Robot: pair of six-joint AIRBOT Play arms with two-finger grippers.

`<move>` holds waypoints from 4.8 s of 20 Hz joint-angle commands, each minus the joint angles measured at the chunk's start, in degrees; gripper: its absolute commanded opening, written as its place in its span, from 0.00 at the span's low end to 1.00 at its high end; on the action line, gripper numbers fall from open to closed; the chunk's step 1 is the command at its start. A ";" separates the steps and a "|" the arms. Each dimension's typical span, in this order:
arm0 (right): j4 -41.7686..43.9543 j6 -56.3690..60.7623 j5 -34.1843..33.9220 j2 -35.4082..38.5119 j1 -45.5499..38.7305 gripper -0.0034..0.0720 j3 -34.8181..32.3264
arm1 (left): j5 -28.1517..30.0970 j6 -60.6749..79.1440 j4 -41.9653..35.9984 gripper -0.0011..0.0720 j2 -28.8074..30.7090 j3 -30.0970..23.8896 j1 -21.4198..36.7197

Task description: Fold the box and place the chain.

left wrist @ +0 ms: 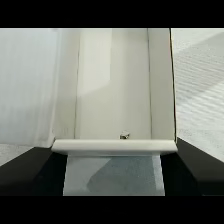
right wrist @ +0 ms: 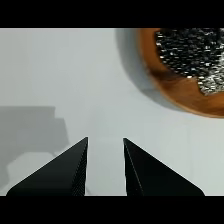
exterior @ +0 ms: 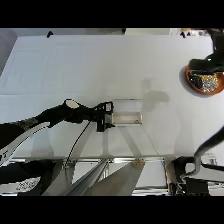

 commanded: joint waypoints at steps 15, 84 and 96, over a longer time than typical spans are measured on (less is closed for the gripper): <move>-0.24 -3.15 -15.26 -22.49 -8.41 0.34 8.24 | 0.00 0.02 0.02 0.30 0.02 0.02 0.02; 2.99 17.38 -12.02 29.92 64.65 0.07 -18.58 | -0.02 0.02 0.02 0.30 0.02 0.02 0.02; 10.73 13.35 -16.76 21.77 54.51 0.07 -32.00 | 0.00 0.02 0.02 0.30 0.02 0.02 0.02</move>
